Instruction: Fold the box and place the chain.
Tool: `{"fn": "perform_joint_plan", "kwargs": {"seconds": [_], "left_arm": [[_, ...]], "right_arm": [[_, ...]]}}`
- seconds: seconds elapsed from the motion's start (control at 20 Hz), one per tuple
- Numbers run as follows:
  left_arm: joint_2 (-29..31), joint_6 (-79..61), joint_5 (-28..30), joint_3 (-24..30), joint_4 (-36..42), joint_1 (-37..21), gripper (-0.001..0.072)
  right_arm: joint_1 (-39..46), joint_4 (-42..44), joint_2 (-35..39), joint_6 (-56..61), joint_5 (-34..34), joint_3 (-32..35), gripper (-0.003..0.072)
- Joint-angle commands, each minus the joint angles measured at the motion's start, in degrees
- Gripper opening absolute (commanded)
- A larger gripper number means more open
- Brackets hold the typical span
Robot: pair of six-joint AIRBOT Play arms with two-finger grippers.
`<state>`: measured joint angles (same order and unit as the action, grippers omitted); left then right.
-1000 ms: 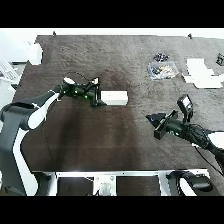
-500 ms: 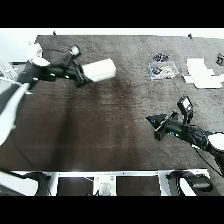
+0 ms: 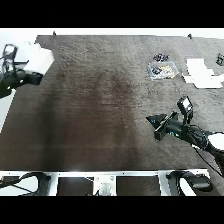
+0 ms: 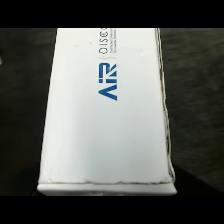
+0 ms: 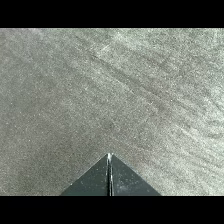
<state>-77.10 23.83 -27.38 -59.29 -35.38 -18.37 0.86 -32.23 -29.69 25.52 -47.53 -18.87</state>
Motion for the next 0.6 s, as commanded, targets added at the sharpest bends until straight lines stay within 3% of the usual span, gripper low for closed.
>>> {"fn": "perform_joint_plan", "kwargs": {"seconds": [0.0, 0.2, 0.55], "left_arm": [[-1.5, 5.9, 5.7, 3.7, 0.3, -4.2, 0.0017], [-6.0, 7.9, 15.2, 3.7, 0.7, -4.2, 0.0016], [-14.6, -2.1, 11.9, -3.5, 0.6, -4.2, 0.0016]], "right_arm": [[0.0, 0.2, 0.0, 0.0, 0.0, 0.0, 0.0015], [0.0, 0.7, 0.0, 0.0, 0.4, 0.0, 0.0014], [0.0, 0.7, 0.0, 0.0, 0.6, 0.0, 0.0015]]}}
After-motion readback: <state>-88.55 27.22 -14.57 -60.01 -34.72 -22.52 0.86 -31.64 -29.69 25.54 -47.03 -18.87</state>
